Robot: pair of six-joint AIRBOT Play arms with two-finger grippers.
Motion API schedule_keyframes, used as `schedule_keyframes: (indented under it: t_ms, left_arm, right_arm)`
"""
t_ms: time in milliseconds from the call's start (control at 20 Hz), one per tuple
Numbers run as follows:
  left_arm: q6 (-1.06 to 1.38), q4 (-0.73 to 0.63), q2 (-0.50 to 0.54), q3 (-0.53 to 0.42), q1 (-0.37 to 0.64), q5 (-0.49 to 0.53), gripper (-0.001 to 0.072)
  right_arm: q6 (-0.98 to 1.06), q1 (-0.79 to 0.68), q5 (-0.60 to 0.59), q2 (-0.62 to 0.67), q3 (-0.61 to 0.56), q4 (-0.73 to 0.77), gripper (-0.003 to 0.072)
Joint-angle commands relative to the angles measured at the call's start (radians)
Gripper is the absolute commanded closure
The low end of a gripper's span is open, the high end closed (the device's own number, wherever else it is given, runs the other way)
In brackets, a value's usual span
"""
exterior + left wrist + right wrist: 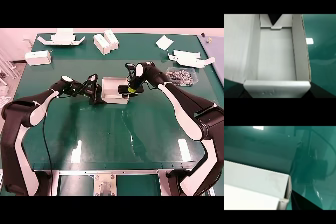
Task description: Fold the box and place the chain.
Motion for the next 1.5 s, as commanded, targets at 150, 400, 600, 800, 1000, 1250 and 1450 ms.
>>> schedule_keyframes:
  t_ms: [150, 400, 600, 800, 1000, 1250, 1450]
  left_arm:
    - [0.0, 0.0, 0.0, 0.0, 0.001, 0.003, 0.0233]
    - [0.0, 0.0, 0.0, 0.0, 0.001, 0.003, 0.0233]
    - [0.0, 0.0, 0.0, 0.0, 0.001, 0.003, 0.0233]
    - [0.0, 0.0, 0.0, 0.0, 0.001, 0.003, 0.0233]
    - [0.0, 0.0, 0.0, 0.0, 0.001, 0.003, 0.0233]
    - [0.0, 0.0, 0.0, 0.0, 0.001, 0.004, 0.0233]
    - [0.0, 0.0, 0.0, 0.0, 0.001, 0.004, 0.0233]
  right_arm:
    - [0.016, 0.01, 0.07, 0.0, 0.011, -0.042, 0.036]
    - [0.021, 0.025, 0.091, -0.04, 0.055, -0.049, 0.0395]
    - [0.021, 0.044, 0.137, -0.081, 0.109, -0.066, 0.0541]
    - [0.021, 0.049, 0.159, -0.081, 0.116, -0.093, 0.0672]
    - [0.021, 0.048, 0.164, -0.08, 0.126, -0.092, 0.0292]
    - [0.02, 0.047, 0.267, -0.079, 0.247, -0.127, 0.0229]
    - [0.008, 0.047, 0.401, -0.072, 0.364, -0.158, 0.0174]
